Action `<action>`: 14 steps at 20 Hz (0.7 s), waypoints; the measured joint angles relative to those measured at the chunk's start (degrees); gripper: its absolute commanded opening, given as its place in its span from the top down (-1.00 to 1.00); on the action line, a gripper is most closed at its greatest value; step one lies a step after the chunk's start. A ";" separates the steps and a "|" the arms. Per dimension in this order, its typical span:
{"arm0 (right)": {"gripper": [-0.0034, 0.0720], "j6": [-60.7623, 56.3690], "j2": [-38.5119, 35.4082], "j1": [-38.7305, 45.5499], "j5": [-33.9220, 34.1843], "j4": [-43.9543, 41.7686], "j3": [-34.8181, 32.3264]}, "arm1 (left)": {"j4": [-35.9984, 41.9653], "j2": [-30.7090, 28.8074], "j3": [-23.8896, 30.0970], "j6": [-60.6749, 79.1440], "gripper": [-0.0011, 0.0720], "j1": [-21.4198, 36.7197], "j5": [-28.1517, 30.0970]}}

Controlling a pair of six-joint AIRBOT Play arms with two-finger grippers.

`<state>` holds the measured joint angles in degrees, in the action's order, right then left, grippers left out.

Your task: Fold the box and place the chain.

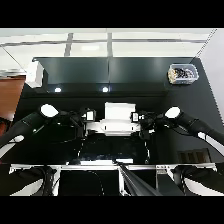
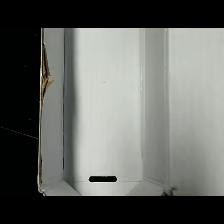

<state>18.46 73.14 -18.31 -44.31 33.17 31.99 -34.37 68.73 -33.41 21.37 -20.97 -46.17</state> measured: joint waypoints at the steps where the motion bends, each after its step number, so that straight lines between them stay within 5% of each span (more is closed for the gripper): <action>1: 0.49 0.00 0.00 0.00 0.00 0.00 0.00 | 1.27 0.74 0.00 1.53 -0.92 -0.66 0.44; 3: 0.49 0.00 0.00 0.00 0.00 0.02 0.00 | 3.65 1.92 -0.02 3.50 -0.90 -2.10 0.59; 4: 0.49 0.00 0.00 0.00 0.00 0.00 0.00 | 4.48 2.29 -0.04 4.07 -0.62 -2.82 0.61; 6: 0.49 0.02 0.00 0.00 0.00 0.02 0.00 | 5.62 2.75 -0.07 4.50 0.31 -3.76 1.11; 14: 0.49 0.00 0.00 0.00 0.00 0.02 0.00 | 9.46 3.21 -0.07 3.74 0.36 -4.76 3.61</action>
<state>18.46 73.14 -18.31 -44.31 33.19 31.99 -24.91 71.94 -33.47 25.10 -25.74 -42.57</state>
